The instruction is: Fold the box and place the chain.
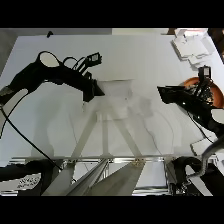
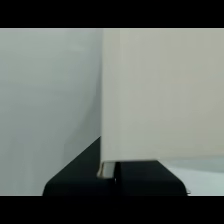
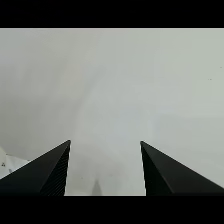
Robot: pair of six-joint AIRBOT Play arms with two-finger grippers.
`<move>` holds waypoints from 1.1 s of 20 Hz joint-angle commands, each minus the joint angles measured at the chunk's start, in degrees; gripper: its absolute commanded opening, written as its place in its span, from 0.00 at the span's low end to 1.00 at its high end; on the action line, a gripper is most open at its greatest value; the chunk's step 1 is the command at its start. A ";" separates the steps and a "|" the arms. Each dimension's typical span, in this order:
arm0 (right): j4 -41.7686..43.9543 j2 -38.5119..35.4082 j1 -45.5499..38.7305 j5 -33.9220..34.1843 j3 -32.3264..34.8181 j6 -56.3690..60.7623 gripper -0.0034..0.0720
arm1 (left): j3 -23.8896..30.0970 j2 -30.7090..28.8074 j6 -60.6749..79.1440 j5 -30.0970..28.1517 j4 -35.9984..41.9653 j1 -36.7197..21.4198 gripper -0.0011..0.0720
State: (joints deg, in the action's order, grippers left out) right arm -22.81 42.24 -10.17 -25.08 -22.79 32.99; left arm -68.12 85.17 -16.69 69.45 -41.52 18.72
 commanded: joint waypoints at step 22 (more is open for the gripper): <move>-4.15 -0.09 -0.02 3.37 -0.07 0.22 0.65 | 1.62 16.39 28.96 -9.70 10.60 -0.15 0.02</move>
State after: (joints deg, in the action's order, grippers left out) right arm -26.96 42.19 -10.17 -21.76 -22.79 33.19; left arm -66.50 100.79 11.51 59.77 -30.70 18.61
